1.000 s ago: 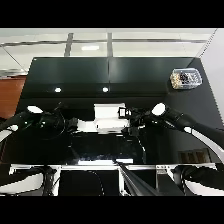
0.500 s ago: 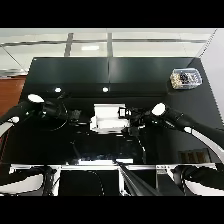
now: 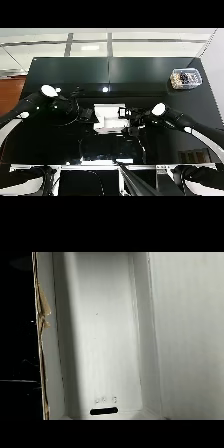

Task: Fold the box and place the chain.

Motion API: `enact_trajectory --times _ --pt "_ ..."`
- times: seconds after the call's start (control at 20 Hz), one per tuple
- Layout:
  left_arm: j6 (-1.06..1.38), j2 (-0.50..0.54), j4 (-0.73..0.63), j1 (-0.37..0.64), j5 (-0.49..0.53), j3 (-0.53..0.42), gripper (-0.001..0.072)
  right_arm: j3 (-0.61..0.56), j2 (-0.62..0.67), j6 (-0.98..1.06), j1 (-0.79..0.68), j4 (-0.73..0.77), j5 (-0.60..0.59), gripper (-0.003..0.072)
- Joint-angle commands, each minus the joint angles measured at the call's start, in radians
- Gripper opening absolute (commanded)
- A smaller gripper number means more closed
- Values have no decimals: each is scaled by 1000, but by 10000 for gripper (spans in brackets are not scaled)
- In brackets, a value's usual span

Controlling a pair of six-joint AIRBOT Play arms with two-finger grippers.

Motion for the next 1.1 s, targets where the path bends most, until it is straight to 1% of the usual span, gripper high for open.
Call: enact_trajectory --times 0.0,0.1,0.2,0.35,0.4,0.45,0.5,0.6,0.75,0.85,0.95,1.05 --pt "-170 -1 141 -74 39 56 399 1 0 0 0 0 0 196" --pt "-263 -1 218 -109 67 67 398 0 0 0 0 0 0 196" --pt "-331 -1 266 -140 100 67 398 0 0 0 0 0 0 196" --pt "-393 -1 291 -183 138 67 397 0 0 0 0 0 0 196" --pt "-406 -1 293 -193 148 67 384 1 0 0 0 0 0 196" --pt "-418 -1 294 -201 155 67 319 0 0 0 0 1 0 196" --pt "-430 -1 298 -209 159 67 285 0 0 0 0 0 0 196" --pt "-517 -1 350 -229 158 67 285 0 0 0 0 0 0 197" --pt "-690 -1 510 -291 158 67 286 1 0 0 0 0 0 196" --pt "-785 -1 589 -328 159 67 286 0 0 0 0 1 0 196" --pt "-853 -1 628 -355 159 67 286 0 0 0 0 0 0 196" --pt "-890 -1 634 -373 163 67 286 1 0 0 0 0 0 196"
